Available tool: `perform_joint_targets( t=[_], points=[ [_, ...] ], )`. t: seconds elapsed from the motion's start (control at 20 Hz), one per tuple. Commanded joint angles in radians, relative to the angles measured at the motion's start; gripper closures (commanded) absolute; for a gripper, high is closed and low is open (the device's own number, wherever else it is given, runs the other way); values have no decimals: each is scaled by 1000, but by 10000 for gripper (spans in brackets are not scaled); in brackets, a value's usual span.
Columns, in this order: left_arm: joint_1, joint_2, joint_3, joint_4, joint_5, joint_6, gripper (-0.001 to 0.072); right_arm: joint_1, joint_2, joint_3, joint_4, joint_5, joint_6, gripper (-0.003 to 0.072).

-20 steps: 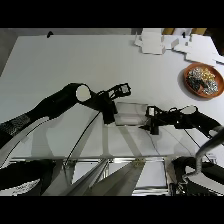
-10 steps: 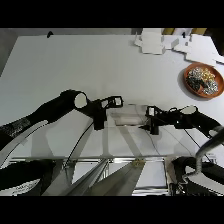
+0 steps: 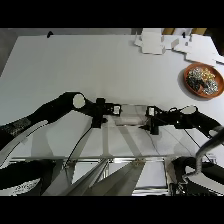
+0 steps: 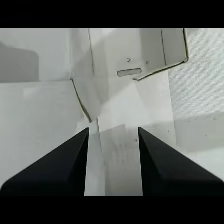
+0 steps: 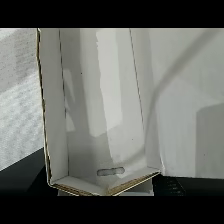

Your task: Fold the box and place the chain.

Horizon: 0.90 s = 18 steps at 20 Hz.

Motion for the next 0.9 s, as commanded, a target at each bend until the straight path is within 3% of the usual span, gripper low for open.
perform_joint_targets(
  t=[0.0,0.25,0.5,0.7,0.8,0.85],
  points=[
    [-2,-20,-1,-61,21,65,358,1,0,0,0,0,0,214],
    [-22,-25,-1,-133,16,66,372,1,0,0,0,0,0,214],
    [-35,-45,-1,-199,17,66,458,1,0,0,0,0,0,214],
    [-40,-79,0,-232,47,71,464,1,0,0,0,0,0,214],
    [-41,-90,0,-240,74,72,567,1,0,0,0,0,0,214],
    [-45,-93,0,-251,85,82,569,1,0,0,0,0,0,214]
  ],
)
